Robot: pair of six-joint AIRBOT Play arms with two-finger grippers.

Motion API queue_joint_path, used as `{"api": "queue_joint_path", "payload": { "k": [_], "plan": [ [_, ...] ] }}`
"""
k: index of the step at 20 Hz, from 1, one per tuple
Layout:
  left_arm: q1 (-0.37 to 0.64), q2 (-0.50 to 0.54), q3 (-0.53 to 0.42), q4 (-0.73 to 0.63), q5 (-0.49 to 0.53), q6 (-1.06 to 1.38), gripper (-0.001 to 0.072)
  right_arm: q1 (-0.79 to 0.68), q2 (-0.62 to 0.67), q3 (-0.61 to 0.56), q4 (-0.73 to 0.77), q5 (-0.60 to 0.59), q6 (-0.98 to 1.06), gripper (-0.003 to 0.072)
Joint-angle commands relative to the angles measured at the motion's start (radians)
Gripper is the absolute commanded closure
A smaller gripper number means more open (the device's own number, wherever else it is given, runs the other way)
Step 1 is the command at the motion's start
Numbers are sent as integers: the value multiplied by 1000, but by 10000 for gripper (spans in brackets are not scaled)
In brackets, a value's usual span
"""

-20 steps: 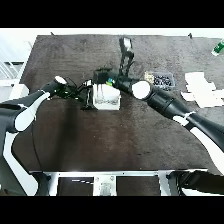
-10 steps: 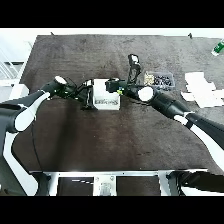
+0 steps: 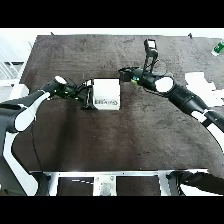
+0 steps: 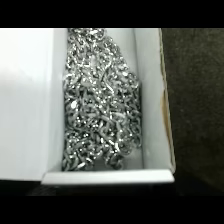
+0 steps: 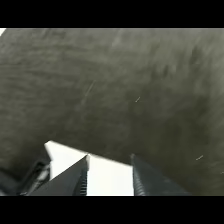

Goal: Fold the box and place the chain.

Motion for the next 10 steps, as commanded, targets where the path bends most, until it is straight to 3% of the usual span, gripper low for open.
{"api": "queue_joint_path", "payload": {
  "k": [1, 2, 4, 7, 10],
  "plan": [
    [0, 1, 1, 0, 0, 0, 222, -71, -1, 24, 3, 35, -123, 347],
    [0, 1, 1, 0, 0, 0, 222, -101, -16, 50, 24, 94, -171, 279],
    [0, 1, 1, 1, 0, 0, 222, -155, -60, 112, 127, 233, -319, 273],
    [0, 1, 1, 0, 0, 0, 222, -225, -153, 185, 295, 359, -503, 314],
    [0, 1, 1, 0, 0, 0, 222, -254, -269, 269, 331, 482, -603, 357]
  ]
}}
